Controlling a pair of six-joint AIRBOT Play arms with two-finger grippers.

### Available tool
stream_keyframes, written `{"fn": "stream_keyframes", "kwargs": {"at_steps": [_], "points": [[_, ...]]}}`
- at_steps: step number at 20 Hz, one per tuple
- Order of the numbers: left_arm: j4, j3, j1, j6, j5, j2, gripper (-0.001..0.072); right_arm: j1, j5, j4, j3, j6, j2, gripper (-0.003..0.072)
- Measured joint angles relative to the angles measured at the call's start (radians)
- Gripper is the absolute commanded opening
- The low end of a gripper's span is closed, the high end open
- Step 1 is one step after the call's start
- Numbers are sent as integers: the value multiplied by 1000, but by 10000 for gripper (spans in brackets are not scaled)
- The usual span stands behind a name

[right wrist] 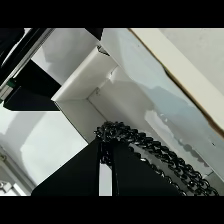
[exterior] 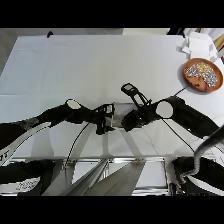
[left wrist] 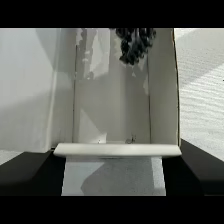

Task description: Fold the box and place the chain.

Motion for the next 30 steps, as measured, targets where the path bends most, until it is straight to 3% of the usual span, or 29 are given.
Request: {"fn": "stream_keyframes", "kwargs": {"at_steps": [3, 4, 6, 7, 12, 14, 15, 21, 26, 29, 30], "points": [[0, 0, 0, 0, 0, 0, 135, 14, -18, -9, -4, 0, -27, 23], [0, 0, 0, 0, 0, 0, 135, 16, -19, -10, -4, 0, -33, 82], [0, 0, 0, 0, 0, 0, 135, 19, -26, -12, -5, 0, -38, 353], [0, 0, 0, 0, 0, 0, 135, 20, -27, -14, -5, 0, -37, 404], [0, 0, 0, 0, 0, 0, 135, -14, -8, -20, -5, 0, 29, 386], [0, 0, 0, 0, 0, 0, 135, -50, 38, -42, -5, 0, 84, 198], [0, 0, 0, 0, 0, 0, 135, -74, 66, -55, -5, 0, 113, 159], [0, 0, 0, 0, 0, 0, 135, -286, 205, -144, -12, -3, 246, 159], [0, 0, 0, 0, 0, 0, 135, -367, 176, -225, -114, -4, 263, 163], [0, 0, 0, 0, 0, 0, 135, -379, 125, -253, -188, -4, 266, 344], [0, 0, 0, 0, 0, 0, 135, -381, 106, -257, -209, -4, 266, 344]]}}
